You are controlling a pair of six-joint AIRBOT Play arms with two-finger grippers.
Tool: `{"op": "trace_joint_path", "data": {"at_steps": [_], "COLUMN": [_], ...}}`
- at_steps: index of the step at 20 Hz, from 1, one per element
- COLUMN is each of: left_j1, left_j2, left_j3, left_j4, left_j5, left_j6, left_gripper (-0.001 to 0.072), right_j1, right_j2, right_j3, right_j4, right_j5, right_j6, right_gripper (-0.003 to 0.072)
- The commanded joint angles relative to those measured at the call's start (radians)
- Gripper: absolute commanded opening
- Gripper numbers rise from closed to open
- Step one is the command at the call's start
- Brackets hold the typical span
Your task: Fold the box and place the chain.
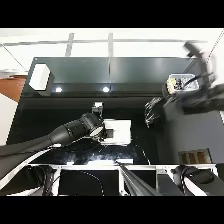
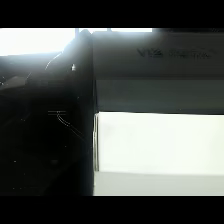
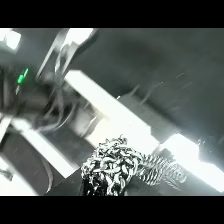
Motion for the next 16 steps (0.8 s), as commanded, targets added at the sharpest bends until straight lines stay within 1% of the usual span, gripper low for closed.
{"op": "trace_joint_path", "data": {"at_steps": [1, 4, 6, 13, 16], "left_j1": [0.000, 0.000, 0.000, 0.000, 0.000], "left_j2": [0.000, 0.000, 0.000, 0.000, 0.000], "left_j3": [0.000, 0.000, 0.000, 0.000, 0.000], "left_j4": [0.000, 0.000, 0.000, 0.000, 0.000], "left_j5": [0.000, 0.000, 0.000, 0.000, 0.000], "left_j6": [0.000, 0.000, 0.000, 0.000, 0.000], "left_gripper": [0.0030, 0.0030, 0.0030, 0.0030, 0.0030], "right_j1": [0.138, 0.205, 0.237, 0.283, 0.298], "right_j2": [0.008, 0.007, 0.003, -0.060, -0.110], "right_j3": [-0.120, -0.146, -0.152, -0.161, -0.169], "right_j4": [0.012, 0.017, 0.049, 0.060, 0.052], "right_j5": [-0.071, -0.148, -0.181, -0.236, -0.228], "right_j6": [0.047, 0.062, 0.061, 0.061, 0.053], "right_gripper": [0.0042, 0.0042, 0.0041, 0.0042, 0.0041]}}
